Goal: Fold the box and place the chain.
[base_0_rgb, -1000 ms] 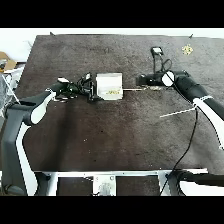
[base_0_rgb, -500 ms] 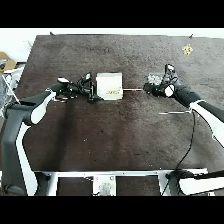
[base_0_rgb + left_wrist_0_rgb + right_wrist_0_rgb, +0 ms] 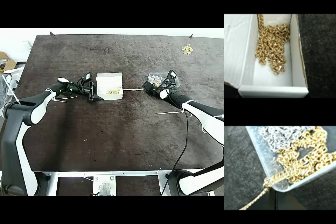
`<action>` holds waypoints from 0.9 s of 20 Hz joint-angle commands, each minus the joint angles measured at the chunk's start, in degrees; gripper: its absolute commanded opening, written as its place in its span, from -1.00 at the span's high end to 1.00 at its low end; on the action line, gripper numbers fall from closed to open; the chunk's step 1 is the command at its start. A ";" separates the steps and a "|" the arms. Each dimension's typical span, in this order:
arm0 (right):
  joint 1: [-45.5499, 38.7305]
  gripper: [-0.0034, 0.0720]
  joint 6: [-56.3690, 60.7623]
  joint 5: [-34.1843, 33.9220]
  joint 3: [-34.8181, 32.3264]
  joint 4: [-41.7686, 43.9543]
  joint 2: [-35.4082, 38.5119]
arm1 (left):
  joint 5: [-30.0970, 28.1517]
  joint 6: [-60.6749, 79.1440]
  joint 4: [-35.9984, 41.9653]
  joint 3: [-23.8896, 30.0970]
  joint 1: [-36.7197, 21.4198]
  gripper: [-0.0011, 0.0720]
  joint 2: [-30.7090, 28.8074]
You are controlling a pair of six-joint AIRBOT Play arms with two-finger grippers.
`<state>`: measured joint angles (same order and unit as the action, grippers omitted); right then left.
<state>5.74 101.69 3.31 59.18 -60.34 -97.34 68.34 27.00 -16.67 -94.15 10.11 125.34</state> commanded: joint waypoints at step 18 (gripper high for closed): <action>0.13 0.05 -2.84 12.37 -0.61 -3.69 7.04 | -0.02 0.02 0.00 0.00 -0.04 0.22 0.02</action>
<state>7.77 98.43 13.45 58.83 -63.70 -88.64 68.34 27.03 -16.67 -94.15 10.11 125.34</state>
